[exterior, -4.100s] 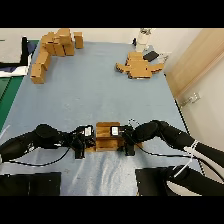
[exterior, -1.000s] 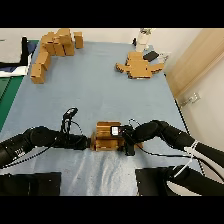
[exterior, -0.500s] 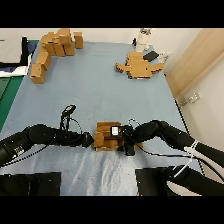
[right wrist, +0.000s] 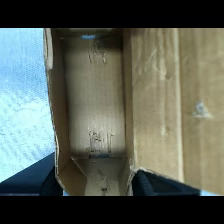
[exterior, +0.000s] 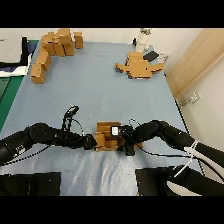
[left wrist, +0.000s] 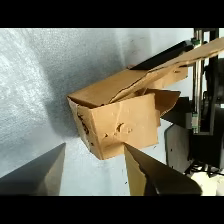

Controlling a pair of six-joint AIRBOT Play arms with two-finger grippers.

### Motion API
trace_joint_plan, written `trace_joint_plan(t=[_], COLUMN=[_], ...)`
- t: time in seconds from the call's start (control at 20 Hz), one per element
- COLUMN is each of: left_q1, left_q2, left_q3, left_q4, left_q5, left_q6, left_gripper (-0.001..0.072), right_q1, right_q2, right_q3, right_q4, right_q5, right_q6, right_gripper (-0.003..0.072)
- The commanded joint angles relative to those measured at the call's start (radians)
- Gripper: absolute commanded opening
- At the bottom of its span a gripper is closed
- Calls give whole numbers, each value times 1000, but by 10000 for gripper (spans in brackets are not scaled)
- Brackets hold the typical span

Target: Fold the box.

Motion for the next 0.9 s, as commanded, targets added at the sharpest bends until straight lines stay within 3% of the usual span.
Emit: trace_joint_plan(t=[0.0,0.2,0.3,0.35,0.55,0.65,0.85], left_q1=[-1,-1,-2,-8,-111,-180,-275], left_q2=[-39,-80,-82,-82,-82,-100,-202], left_q3=[1,1,3,11,108,167,254], left_q4=[-74,-123,-103,-76,333,508,571], left_q5=[-4,42,25,22,26,-36,-78], left_q6=[31,13,19,9,-404,-600,-717], left_gripper=[665,664,586,586,586,586,586], right_q1=[0,0,0,0,0,0,0], right_q2=[0,0,0,0,0,0,0], right_q3=[0,0,0,0,0,0,0], right_q4=[0,0,0,0,0,0,0], right_q5=[0,0,0,0,0,0,0], right_q6=[0,0,0,0,0,0,0], right_gripper=[501,501,500,500,501,500,501])
